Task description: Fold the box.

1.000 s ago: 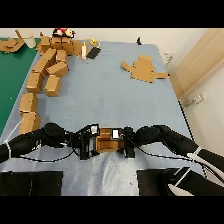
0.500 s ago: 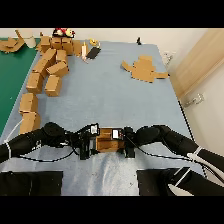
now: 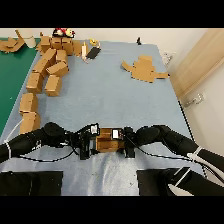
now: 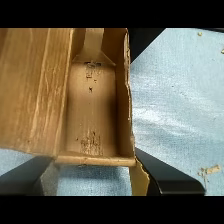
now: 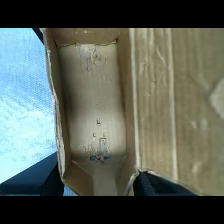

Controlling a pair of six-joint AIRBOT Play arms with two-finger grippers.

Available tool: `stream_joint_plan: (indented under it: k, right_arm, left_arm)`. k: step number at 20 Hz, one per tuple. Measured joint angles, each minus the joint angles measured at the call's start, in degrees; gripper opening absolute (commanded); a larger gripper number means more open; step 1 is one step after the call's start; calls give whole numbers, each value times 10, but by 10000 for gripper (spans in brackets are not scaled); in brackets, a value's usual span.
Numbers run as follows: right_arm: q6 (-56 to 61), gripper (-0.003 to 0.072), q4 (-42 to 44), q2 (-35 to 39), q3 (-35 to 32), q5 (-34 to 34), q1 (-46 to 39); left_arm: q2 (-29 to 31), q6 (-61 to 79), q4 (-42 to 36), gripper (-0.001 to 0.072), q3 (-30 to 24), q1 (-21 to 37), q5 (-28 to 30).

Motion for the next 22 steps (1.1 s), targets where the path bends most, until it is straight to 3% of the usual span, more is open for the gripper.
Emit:
stream_joint_plan:
  k: [6,7,8,16,22]
  right_arm:
    - [0,473,0,0,0,0,0]
    - [0,557,0,0,0,-1,0]
    - [1,714,0,0,0,-1,0]
    - [12,713,-30,40,0,-27,-3]
    - [94,713,-112,110,0,-74,-4]
  left_arm:
    - [0,0,0,524,0,0,0]
    - [0,0,0,523,0,0,0]
    - [0,0,0,523,0,0,1]
    - [0,0,0,523,0,0,1]
    - [0,0,0,523,0,0,1]
